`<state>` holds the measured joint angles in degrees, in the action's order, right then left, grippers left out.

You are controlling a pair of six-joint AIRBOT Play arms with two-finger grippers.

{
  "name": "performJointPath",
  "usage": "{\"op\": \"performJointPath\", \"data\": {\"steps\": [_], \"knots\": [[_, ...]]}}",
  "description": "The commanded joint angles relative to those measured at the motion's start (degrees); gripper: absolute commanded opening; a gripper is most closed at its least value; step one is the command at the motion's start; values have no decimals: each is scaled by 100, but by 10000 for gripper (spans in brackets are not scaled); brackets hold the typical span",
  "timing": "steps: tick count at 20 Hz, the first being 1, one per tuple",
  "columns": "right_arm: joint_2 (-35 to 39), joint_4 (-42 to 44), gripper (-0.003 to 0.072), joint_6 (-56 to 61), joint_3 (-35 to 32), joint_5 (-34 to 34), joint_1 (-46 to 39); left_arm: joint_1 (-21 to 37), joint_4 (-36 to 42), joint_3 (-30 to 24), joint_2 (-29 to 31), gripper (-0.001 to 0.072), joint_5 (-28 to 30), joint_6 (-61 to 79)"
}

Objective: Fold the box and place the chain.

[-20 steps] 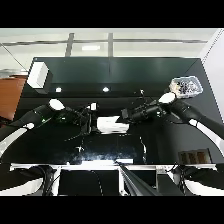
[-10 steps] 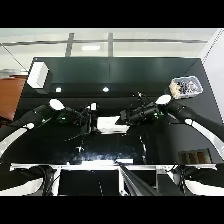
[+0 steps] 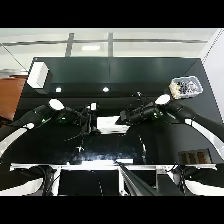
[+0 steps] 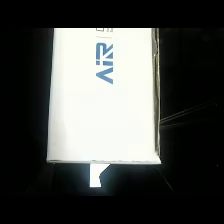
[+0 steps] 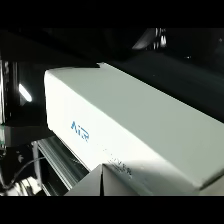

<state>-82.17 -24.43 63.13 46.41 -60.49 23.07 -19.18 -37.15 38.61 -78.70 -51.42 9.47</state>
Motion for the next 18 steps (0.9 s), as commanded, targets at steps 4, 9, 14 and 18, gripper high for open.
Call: {"op": "performJointPath", "data": {"steps": [4,9,14,18], "knots": [[776,57,22,-83,474,-850,-651,4,-76,7,4,589,-63,-605],[1473,20,22,-57,479,-940,-1768,42,-933,249,422,717,-586,-1294],[1556,-61,22,-59,476,-1027,-2321,129,-885,431,1213,718,-925,-1641],[1556,-378,22,-59,474,-1051,-2339,-212,-319,433,1276,718,-415,-1360]]}}
